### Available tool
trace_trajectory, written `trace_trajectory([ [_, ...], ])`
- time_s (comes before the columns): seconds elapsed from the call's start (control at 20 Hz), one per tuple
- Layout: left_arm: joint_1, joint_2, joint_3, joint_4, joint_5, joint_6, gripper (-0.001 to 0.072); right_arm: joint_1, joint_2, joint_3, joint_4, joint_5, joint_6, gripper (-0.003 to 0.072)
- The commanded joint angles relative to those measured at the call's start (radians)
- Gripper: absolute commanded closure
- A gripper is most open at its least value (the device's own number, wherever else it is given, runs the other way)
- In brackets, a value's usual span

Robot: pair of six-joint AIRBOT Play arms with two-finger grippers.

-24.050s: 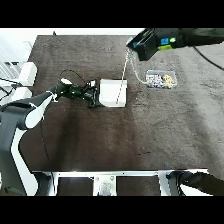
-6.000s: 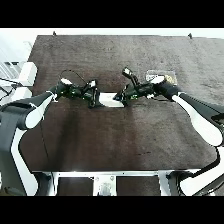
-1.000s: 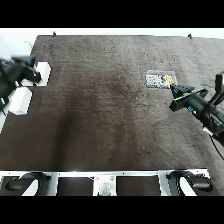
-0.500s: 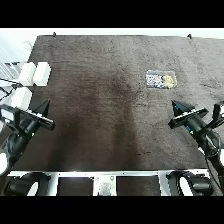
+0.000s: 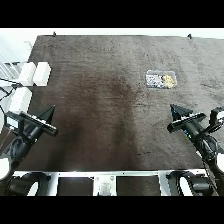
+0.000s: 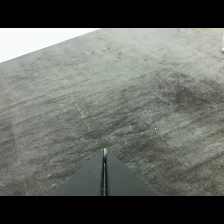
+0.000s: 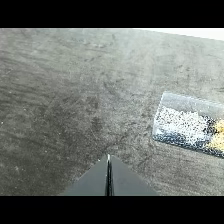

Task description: Fold the box and place the chain.

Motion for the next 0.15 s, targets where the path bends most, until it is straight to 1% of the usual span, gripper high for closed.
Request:
trace_trajectory([
  [0.0, -0.001, 0.002, -0.002, -0.001, -0.003, 0.000, 0.0689, 0.000, 0.001, -0.002, 0.000, 0.000, 0.000, 0.0682],
  [0.1, -0.001, 0.002, -0.002, -0.001, -0.003, 0.000, 0.0689, 0.000, 0.001, -0.002, 0.000, 0.000, 0.000, 0.0682],
])
